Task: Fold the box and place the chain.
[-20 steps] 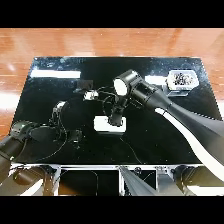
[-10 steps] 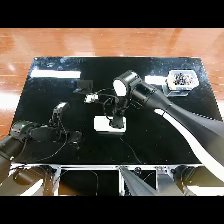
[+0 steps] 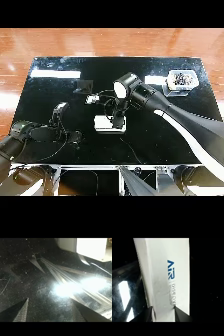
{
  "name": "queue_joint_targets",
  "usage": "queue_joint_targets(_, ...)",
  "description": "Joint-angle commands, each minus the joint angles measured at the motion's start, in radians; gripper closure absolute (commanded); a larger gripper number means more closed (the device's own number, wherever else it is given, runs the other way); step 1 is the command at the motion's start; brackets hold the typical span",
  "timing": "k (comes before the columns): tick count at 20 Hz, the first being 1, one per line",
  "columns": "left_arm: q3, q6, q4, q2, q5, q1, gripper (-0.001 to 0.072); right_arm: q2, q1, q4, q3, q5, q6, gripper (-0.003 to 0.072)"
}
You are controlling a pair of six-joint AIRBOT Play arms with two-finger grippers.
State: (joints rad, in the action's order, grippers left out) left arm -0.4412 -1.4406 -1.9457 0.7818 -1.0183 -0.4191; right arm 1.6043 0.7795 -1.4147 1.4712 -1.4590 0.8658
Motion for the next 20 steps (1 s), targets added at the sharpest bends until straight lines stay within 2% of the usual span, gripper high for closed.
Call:
queue_joint_targets(1,0.001,0.0,0.0,0.001,0.002,0.001,0.0085,0.0,0.0,-0.001,0.0,-0.002,0.0,0.0379)
queue_joint_targets(20,0.001,0.0,0.002,0.001,0.006,0.001,0.0085,0.003,0.005,0.012,-0.005,-0.014,0.001,0.0379)
